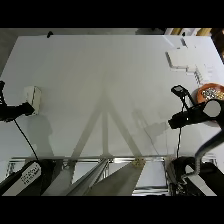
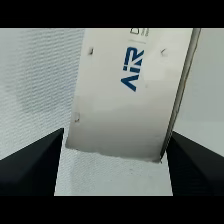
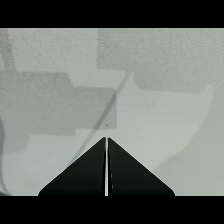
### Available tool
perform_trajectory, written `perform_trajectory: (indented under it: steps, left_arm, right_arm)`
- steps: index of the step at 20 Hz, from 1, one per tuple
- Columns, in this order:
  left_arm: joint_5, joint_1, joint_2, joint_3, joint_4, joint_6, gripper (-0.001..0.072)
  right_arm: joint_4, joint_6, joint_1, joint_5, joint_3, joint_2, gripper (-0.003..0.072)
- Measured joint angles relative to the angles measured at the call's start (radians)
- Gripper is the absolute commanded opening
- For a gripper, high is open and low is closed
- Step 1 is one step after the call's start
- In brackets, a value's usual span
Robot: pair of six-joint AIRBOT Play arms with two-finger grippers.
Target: Fold the box and place the chain.
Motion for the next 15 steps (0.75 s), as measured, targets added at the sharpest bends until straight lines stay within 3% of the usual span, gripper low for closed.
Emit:
perform_trajectory:
  steps: [15]
  left_arm:
    - [0.065,-0.102,0.182,0.000,-0.010,-0.043,0.0692]
  right_arm:
    - [0.000,0.000,0.000,0.000,0.000,0.000,0.0018]
